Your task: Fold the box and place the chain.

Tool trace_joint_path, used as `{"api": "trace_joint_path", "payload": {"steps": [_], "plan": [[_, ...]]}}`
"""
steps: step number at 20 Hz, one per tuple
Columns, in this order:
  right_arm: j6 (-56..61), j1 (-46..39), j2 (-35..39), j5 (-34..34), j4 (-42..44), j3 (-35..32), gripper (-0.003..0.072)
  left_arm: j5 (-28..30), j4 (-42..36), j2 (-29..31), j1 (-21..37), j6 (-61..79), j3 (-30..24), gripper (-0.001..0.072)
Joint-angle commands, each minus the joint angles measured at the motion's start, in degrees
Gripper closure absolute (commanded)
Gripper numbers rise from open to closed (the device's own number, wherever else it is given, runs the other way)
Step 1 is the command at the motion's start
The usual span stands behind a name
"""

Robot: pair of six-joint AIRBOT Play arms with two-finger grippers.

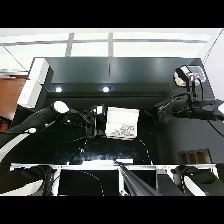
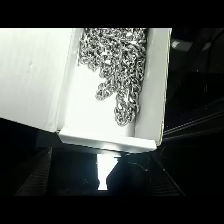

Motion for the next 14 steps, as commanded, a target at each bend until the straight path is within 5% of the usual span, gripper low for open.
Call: {"api": "trace_joint_path", "payload": {"steps": [1,14], "plan": [[0.04,0.11,-0.04,0.02,0.04,0.00,-0.0004,-0.04,-0.09,-0.52,-0.37,-0.26,0.09,0.0005],[0.02,0.15,-0.04,0.02,0.02,0.00,-0.0004,1.77,-0.59,-0.70,-5.03,0.81,0.07,0.0004]]}}
